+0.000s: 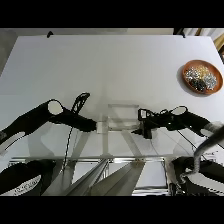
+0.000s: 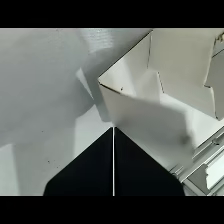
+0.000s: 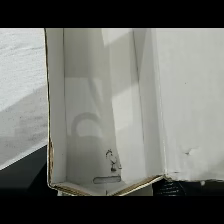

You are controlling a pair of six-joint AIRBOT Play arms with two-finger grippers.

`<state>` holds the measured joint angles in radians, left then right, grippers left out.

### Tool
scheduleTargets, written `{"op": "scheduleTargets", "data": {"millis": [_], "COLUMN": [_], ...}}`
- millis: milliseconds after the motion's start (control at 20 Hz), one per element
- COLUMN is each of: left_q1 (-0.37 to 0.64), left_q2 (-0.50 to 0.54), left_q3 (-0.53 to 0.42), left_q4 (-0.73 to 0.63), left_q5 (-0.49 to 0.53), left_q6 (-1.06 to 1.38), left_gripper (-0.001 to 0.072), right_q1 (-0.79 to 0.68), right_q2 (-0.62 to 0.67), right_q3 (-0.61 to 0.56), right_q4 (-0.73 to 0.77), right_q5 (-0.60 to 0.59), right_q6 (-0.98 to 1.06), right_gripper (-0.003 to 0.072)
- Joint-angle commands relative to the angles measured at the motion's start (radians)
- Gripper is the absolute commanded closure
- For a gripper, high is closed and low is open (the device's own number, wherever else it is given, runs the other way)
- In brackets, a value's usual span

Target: Fold the box and place the chain.

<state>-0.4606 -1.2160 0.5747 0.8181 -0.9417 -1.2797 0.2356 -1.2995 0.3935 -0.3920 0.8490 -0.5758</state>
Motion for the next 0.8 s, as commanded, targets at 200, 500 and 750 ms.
{"op": "scheduleTargets", "data": {"millis": [200,500,750], "left_q1": [-0.014,0.006,0.01], "left_q2": [-0.048,0.01,0.014], "left_q3": [0.0,0.0,0.0], "left_q4": [-0.006,0.054,0.084], "left_q5": [0.025,-0.002,0.05], "left_q6": [-0.008,-0.018,-0.076], "left_gripper": [0.0705,0.0706,0.0706], "right_q1": [0.0,0.0,0.0], "right_q2": [0.001,0.001,0.001], "right_q3": [0.0,0.0,0.0], "right_q4": [0.0,0.0,0.0], "right_q5": [0.0,0.0,0.0], "right_q6": [0.0,0.0,0.0], "right_gripper": [0.0349,0.0349,0.0349]}}
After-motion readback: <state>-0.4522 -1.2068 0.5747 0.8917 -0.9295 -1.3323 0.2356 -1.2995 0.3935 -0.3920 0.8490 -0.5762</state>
